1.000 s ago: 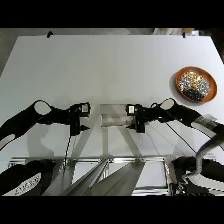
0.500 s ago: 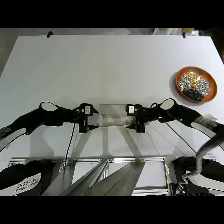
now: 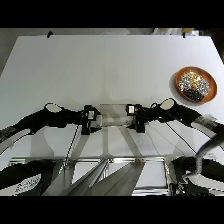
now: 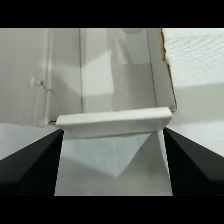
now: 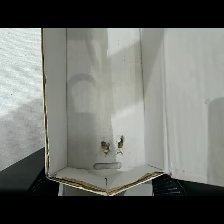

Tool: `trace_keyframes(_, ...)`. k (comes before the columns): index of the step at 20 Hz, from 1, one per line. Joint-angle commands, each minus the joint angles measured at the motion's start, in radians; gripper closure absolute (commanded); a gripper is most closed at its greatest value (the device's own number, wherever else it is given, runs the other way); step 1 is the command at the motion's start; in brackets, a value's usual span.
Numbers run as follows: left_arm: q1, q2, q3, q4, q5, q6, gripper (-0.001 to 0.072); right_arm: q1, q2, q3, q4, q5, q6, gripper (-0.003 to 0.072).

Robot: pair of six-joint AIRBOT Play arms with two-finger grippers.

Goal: Fold the box and place the chain.

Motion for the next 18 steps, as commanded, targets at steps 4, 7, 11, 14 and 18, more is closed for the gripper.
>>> trace_keyframes(4,-0.008,-0.002,0.0,-0.069,0.003,0.012,0.0007,-0.001,0.001,0.0,0.0,0.0,0.0,0.0283)
trace_keyframes(7,-0.008,-0.003,0.0,-0.079,0.004,0.013,0.0007,-0.001,0.001,0.0,0.0,0.0,0.0,0.0283)
trace_keyframes(11,-0.008,-0.007,0.0,-0.083,0.004,0.016,0.0008,-0.001,0.0,0.0,0.0,0.0,0.0,0.0283)
trace_keyframes(14,-0.008,-0.035,0.0,-0.083,0.004,0.022,0.0009,-0.001,0.0,0.0,0.0,0.0,0.0,0.0283)
trace_keyframes(18,-0.008,-0.047,0.005,-0.108,0.002,0.048,0.001,-0.001,0.001,0.0,0.0,0.0,0.0,0.0283)
